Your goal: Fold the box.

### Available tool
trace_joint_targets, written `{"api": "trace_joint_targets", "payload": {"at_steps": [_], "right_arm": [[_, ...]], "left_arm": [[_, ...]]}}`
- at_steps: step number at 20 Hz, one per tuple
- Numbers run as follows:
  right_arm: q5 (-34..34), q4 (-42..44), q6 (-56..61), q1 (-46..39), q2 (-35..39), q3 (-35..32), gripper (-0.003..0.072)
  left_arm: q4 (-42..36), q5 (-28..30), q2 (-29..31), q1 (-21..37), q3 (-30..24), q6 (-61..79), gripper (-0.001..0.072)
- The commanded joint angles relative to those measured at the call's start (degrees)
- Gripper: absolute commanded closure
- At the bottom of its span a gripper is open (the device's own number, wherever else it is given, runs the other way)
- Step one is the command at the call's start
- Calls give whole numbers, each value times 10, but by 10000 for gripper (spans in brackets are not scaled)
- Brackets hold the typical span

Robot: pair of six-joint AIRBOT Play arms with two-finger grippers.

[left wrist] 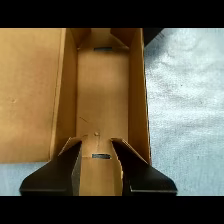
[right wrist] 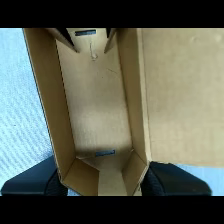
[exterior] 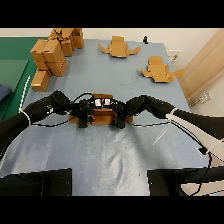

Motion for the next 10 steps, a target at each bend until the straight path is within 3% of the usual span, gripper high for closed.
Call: {"api": "trace_joint_targets", "payload": {"at_steps": [1, 3, 4, 5, 6, 10], "right_arm": [[2, 1, 0, 1, 0, 0, 491], [2, 1, 0, 1, 0, 0, 491], [2, 1, 0, 1, 0, 0, 491], [2, 1, 0, 1, 0, 0, 491], [2, 1, 0, 1, 0, 0, 491], [1, 1, 0, 1, 0, 0, 491]], "left_arm": [[-5, 9, 0, -1, 1, 2, 427], [-4, 8, 0, -1, 1, 1, 423], [-5, 5, 0, -1, 1, 1, 386], [-5, 3, 0, -1, 1, -2, 265], [-5, 4, 0, -1, 1, -14, 222], [-5, 4, 0, -1, 1, -20, 222]]}}
